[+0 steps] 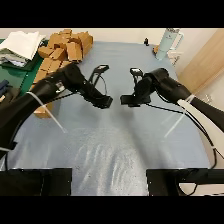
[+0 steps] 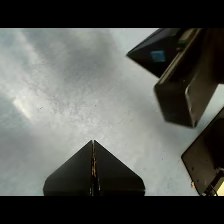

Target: Fold the box.

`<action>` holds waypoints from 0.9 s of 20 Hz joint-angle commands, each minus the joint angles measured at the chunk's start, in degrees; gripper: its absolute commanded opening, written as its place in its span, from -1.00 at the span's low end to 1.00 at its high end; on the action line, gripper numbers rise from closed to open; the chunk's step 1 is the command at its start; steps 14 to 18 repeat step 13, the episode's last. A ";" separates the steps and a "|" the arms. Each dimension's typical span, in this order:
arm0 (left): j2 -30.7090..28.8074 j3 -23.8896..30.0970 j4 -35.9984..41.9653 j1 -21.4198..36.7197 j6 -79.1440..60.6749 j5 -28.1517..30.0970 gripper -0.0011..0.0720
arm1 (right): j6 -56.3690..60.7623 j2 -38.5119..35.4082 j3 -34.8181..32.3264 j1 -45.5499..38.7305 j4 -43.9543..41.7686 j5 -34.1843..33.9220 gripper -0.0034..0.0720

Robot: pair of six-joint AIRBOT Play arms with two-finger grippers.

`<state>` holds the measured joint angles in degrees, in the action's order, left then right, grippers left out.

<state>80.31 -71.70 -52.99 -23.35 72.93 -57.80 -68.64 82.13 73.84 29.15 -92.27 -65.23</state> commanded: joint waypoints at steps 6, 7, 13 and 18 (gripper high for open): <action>5.11 -1.62 0.31 -2.14 0.57 1.40 -0.94 | -1.46 4.66 4.15 -0.50 -6.54 -1.68 -0.89; 5.11 -1.62 0.31 -2.14 0.57 1.40 -0.94 | -1.46 4.66 4.15 -0.50 -6.54 -1.68 -0.89; 5.11 -1.62 0.33 -2.14 0.57 1.36 -0.94 | -1.46 4.66 4.15 -0.50 -6.54 -1.68 -0.89; 5.11 -1.62 0.33 -2.14 0.57 1.36 -0.94 | -1.46 4.66 4.15 -0.50 -6.54 -1.68 -0.89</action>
